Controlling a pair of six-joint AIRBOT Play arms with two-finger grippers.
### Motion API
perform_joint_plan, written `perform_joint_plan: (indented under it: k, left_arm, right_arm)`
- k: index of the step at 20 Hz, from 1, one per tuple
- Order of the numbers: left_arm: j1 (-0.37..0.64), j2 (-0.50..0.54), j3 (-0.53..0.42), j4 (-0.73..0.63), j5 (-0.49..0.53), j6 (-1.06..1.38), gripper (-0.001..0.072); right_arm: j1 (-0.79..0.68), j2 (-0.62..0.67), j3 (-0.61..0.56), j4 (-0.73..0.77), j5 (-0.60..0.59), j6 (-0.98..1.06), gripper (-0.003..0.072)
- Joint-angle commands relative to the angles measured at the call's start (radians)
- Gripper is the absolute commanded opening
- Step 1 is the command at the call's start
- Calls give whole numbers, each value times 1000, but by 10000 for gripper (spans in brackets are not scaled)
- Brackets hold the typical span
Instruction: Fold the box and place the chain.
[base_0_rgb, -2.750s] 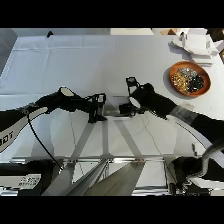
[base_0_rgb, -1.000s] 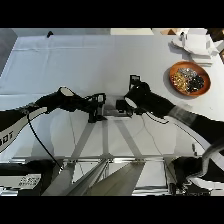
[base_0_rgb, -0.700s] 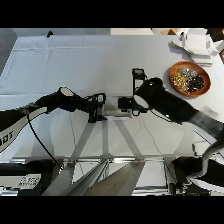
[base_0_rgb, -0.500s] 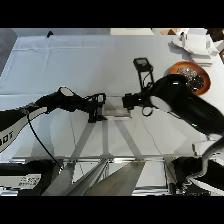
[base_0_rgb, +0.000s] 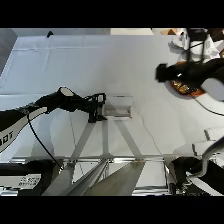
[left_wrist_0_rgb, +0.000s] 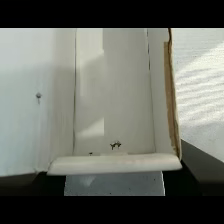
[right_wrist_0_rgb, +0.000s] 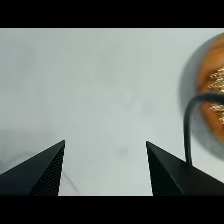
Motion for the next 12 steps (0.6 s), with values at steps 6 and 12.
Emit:
perform_joint_plan:
  k: [6,12]
  left_arm:
    - [0,-1,0,0,0,0,227]
    - [0,-1,0,0,0,0,227]
  right_arm:
    - [-404,-210,1,23,-114,-174,527]
    - [-518,-526,55,149,-156,-183,519]
